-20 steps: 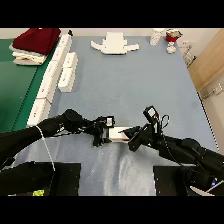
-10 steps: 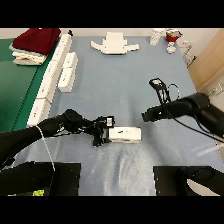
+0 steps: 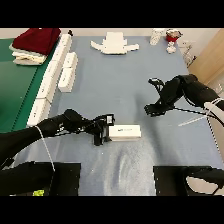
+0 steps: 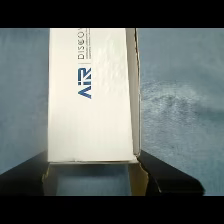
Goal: Fold the box.
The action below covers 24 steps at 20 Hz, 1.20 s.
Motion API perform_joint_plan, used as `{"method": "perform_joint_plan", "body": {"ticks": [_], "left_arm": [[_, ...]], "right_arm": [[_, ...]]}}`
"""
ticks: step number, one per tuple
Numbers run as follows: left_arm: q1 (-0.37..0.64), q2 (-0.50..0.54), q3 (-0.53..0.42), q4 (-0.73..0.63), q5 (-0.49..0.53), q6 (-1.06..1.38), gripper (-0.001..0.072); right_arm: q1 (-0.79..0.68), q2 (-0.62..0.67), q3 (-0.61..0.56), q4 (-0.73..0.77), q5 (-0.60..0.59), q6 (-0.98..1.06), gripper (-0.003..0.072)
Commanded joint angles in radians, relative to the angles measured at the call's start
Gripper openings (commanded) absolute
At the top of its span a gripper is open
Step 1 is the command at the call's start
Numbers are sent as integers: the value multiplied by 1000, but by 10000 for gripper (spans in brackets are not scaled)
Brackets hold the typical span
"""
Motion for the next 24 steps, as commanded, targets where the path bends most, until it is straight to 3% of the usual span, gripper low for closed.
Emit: {"method": "perform_joint_plan", "body": {"ticks": [1,5,9,14,18,24], "left_arm": [[40,52,1,38,76,-201,455],[249,222,1,294,74,-628,455],[557,336,1,639,35,-1105,455],[858,348,0,682,-71,-1180,455],[887,338,0,640,-29,-1180,455],[786,239,1,575,103,-1180,455]], "right_arm": [[-5,-26,15,11,1,-9,6],[-5,-26,15,11,1,-9,5],[-5,-26,15,11,1,-9,6],[-5,-26,15,11,1,-9,6],[-5,-26,15,11,1,-9,6],[-5,-26,15,11,1,-9,5]]}}
